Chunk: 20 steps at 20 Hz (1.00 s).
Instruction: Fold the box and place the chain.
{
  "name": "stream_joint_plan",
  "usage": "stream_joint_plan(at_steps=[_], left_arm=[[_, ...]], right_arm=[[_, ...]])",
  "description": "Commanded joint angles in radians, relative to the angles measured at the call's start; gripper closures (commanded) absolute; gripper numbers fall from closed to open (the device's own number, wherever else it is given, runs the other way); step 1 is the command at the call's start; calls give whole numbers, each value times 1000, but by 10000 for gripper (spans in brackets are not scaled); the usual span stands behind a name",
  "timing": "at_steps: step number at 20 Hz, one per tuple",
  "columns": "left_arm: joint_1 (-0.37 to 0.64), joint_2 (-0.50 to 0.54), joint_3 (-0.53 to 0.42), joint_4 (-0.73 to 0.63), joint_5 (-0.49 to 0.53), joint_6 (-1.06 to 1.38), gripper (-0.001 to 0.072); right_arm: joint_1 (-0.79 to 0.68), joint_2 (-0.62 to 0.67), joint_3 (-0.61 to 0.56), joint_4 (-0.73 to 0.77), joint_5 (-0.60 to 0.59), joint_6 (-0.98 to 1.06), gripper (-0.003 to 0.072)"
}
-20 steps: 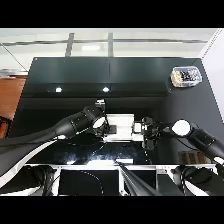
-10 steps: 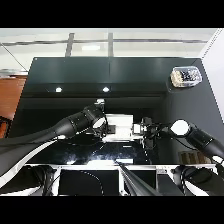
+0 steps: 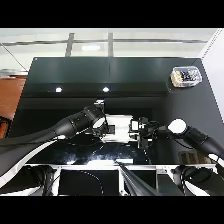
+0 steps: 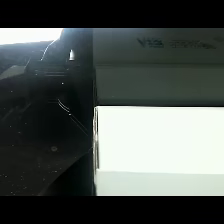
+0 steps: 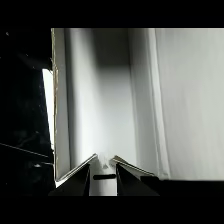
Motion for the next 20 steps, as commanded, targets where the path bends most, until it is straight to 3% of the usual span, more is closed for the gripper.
stream_joint_plan(at_steps=[1, 4, 5, 6, 7, 8, 9, 10, 11, 12, 16, 20], left_arm=[[0, -1, 0, -2, 5, 0, 684], [0, -1, 0, -2, 5, 1, 684], [0, -1, 0, -2, 5, 1, 684], [0, -1, 0, -2, 5, 1, 684], [0, -1, 0, -2, 5, 1, 684], [0, -1, 0, -2, 5, 1, 684], [0, -1, 0, -2, 5, 0, 684], [0, -1, 0, -2, 5, 0, 684], [0, -1, 0, -3, 5, 0, 683], [0, -1, 0, -6, 5, 0, 683], [0, -1, 0, -14, 5, 0, 683], [0, -1, 0, -18, 3, 0, 683]], right_arm=[[41, -34, 0, 54, -51, 1, 508], [42, -39, 0, 53, -85, 2, 507], [42, -39, 0, 54, -87, 2, 450], [42, -39, 0, 55, -88, 2, 297], [42, -39, 0, 53, -88, 5, 331], [42, -39, 0, 54, -91, 14, 468], [42, -39, 0, 54, -100, 18, 351], [42, -39, 0, 54, -99, 20, 345], [42, -38, 0, 53, -98, 23, 565], [42, -34, 0, 53, -99, 39, 627], [-32, 63, 3, -57, -39, 527, 628], [-356, 149, 3, -135, 69, 1008, 647]])
